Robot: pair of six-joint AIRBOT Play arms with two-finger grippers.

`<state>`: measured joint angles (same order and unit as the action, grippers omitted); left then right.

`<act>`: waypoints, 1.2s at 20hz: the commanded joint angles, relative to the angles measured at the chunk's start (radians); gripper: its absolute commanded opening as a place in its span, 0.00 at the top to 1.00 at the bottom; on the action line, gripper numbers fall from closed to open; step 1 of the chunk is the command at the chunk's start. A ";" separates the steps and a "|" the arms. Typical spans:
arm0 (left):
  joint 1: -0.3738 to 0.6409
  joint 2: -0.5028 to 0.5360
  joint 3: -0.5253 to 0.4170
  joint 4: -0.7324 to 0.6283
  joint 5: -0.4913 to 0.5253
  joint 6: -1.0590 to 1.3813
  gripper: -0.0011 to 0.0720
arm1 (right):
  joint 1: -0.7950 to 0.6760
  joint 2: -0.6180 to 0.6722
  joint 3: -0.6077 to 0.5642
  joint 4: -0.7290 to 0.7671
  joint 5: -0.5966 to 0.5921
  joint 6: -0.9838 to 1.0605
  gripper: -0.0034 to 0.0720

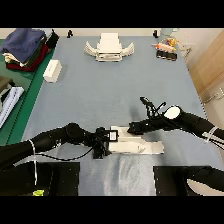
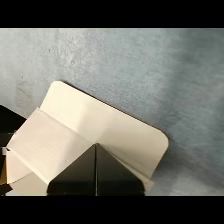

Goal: Fold the box.

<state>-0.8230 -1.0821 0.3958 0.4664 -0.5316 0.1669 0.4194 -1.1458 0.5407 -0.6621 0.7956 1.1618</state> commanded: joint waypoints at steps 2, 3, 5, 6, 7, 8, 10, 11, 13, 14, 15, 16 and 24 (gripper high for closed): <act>0.000 -0.001 0.000 0.001 -0.002 0.000 0.41 | 0.000 0.097 0.014 0.013 0.039 -0.064 0.95; 0.000 -0.001 0.000 0.001 -0.002 0.001 0.41 | 0.000 0.146 0.019 0.008 0.054 -0.080 0.95; 0.000 -0.001 0.000 0.001 -0.002 0.001 0.41 | 0.000 0.264 0.023 -0.006 0.095 -0.114 0.95; 0.000 -0.001 0.000 0.001 -0.002 0.000 0.41 | 0.000 0.327 0.023 -0.016 0.130 -0.152 0.95; 0.000 -0.001 0.000 0.001 -0.002 0.001 0.41 | 0.000 0.381 0.023 -0.029 0.168 -0.187 0.95; 0.000 -0.001 0.000 0.001 -0.002 0.001 0.41 | 0.001 0.438 0.021 -0.051 0.214 -0.220 0.95; 0.000 -0.001 0.000 0.001 -0.002 0.001 0.41 | 0.001 0.525 0.019 -0.113 0.326 -0.251 0.94; 0.000 -0.001 0.000 0.001 -0.002 0.000 0.41 | 0.000 0.560 0.019 -0.160 0.391 -0.250 0.79; 0.000 -0.001 0.000 0.001 -0.002 0.000 0.41 | 0.000 0.612 0.011 -0.297 0.497 -0.251 0.55; 0.000 -0.001 0.000 0.001 -0.002 0.001 0.41 | 0.000 0.632 -0.006 -0.354 0.529 -0.278 0.50; 0.000 -0.001 0.000 0.001 -0.002 0.001 0.41 | 0.001 0.649 -0.029 -0.397 0.532 -0.327 0.36; 0.000 -0.001 0.000 0.001 -0.002 0.001 0.41 | 0.001 0.663 -0.060 -0.436 0.524 -0.396 0.34; 0.000 -0.001 0.000 0.001 -0.002 0.000 0.41 | 0.052 0.671 -0.245 -0.474 0.214 -0.818 0.24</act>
<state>-0.8234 -1.0821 0.3958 0.4671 -0.5335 0.1677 0.4461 -0.4797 0.3443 -1.1233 1.1229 0.4946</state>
